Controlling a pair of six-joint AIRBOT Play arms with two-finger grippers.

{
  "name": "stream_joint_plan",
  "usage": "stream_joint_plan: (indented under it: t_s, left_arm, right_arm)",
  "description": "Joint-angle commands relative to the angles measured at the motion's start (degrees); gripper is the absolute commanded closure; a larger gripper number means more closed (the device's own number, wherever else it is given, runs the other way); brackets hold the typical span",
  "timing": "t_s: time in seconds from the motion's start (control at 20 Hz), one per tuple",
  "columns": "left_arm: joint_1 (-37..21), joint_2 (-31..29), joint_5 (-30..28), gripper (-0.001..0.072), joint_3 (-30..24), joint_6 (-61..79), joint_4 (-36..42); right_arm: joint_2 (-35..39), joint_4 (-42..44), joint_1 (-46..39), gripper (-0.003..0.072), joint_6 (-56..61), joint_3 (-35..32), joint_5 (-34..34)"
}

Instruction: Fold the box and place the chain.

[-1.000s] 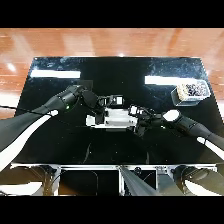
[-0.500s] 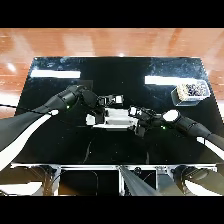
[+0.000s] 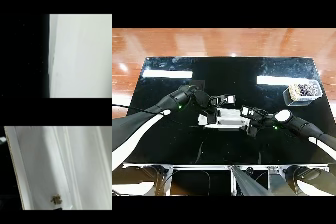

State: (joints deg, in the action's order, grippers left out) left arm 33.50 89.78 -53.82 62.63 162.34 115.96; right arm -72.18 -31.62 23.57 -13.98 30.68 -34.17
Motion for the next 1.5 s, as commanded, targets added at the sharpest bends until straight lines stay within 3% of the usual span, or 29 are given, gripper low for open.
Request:
stream_joint_plan:
  t_s: [0.0,0.7,0.75,0.8,1.0,1.1,1.25,1.3,1.45]
  left_arm:
    - [0.0,0.0,0.0,0.0687,0.0,0.0,0.0]
    - [0.0,0.0,-1.7,0.0686,0.0,-0.8,0.4]
    - [0.0,0.0,-1.7,0.0686,0.0,-0.8,0.4]
    - [0.0,0.0,-1.7,0.0686,0.0,-0.8,0.4]
    - [0.0,0.0,-1.7,0.0684,0.0,-0.8,0.4]
    - [0.0,0.0,-1.6,0.0626,0.0,-0.8,0.4]
    - [0.0,0.0,-1.6,0.0627,0.0,-0.8,0.4]
    - [0.0,0.0,-1.7,0.0627,0.0,-0.8,0.4]
    - [0.0,0.0,-1.7,0.0630,0.0,-0.8,0.4]
  right_arm:
    - [0.0,0.5,0.0,0.0264,0.1,0.0,0.2]
    - [0.0,0.9,0.0,0.0262,0.0,0.0,-0.1]
    - [0.0,0.9,0.0,0.0194,0.1,0.0,-0.1]
    - [0.0,0.9,0.0,0.0179,0.0,0.0,-0.2]
    - [0.0,0.9,0.0,0.0179,0.0,0.0,-0.3]
    - [0.0,0.9,0.0,0.0179,0.0,0.0,-0.3]
    - [0.0,0.9,0.0,0.0171,0.0,0.0,-0.3]
    - [0.0,0.9,0.0,0.0060,0.0,0.0,-0.2]
    - [0.0,0.9,0.0,0.0053,0.0,0.0,-0.3]
